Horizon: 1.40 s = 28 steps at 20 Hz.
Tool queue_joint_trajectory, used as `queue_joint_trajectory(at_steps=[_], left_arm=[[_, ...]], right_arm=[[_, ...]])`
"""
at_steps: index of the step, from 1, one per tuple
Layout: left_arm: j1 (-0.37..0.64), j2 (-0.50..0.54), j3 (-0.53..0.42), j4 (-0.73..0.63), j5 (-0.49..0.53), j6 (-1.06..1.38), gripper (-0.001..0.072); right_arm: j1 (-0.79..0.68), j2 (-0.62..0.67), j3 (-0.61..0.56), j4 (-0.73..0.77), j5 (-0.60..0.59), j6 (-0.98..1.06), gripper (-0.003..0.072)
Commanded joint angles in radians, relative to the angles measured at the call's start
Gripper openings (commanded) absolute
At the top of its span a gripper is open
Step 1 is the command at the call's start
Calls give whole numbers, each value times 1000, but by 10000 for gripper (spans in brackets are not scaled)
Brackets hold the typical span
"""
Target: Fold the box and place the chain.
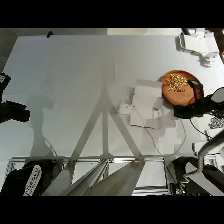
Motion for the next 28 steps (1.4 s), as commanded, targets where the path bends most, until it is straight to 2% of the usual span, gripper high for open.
queue_joint_trajectory(at_steps=[1,5,7,13,18,21,28], left_arm=[[0,1,1,0,0,0,14],[0,1,1,0,0,0,14],[0,1,1,0,0,0,14],[0,1,1,0,0,0,14],[2,1,1,7,0,5,14],[2,1,1,7,0,5,14],[2,1,1,8,0,2,14]], right_arm=[[0,27,-1,181,-75,-288,8],[0,27,-10,520,-185,-602,9],[13,24,-44,629,-209,-707,9],[167,-35,-158,712,-327,-839,8],[301,-112,-159,952,-479,-967,7],[331,-138,-159,1013,-483,-1022,7],[335,-178,-161,1006,-487,-1022,7]])
